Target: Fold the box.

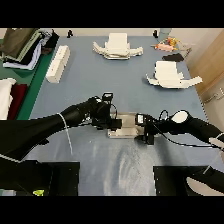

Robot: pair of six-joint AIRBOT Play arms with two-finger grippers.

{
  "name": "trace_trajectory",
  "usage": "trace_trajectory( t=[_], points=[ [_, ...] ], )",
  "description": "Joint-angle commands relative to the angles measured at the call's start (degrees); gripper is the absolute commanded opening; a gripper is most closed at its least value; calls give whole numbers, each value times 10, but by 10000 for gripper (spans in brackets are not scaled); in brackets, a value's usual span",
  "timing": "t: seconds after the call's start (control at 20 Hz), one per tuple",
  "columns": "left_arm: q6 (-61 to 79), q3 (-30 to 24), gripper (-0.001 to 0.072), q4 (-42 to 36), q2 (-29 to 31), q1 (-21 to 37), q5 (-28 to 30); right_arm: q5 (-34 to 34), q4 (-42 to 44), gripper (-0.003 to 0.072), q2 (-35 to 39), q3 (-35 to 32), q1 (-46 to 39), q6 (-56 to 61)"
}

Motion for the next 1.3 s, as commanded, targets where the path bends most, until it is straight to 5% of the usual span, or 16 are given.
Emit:
trace_trajectory(
  t=[0.0,0.2,0.3,0.55,0.6,0.65,0.7,1.25],
  points=[
    [-60,25,392,54,-20,-18,-51,0,0,459,0,0,0,-1],
    [-104,25,274,63,-20,-19,-52,0,0,459,0,0,0,-1],
    [-105,25,43,63,-20,-19,-52,0,0,459,0,0,0,-1],
    [-118,25,49,60,-20,-19,-52,0,0,459,0,0,0,-1],
    [-118,25,118,59,-20,-19,-52,0,0,459,0,0,0,-1],
    [-119,25,399,58,-20,-19,-51,0,0,459,0,0,0,-1],
    [-120,25,572,56,-20,-19,-52,0,0,459,0,0,0,-1],
    [-136,28,590,57,-18,-18,-56,0,0,459,0,0,0,-1]
  ],
)
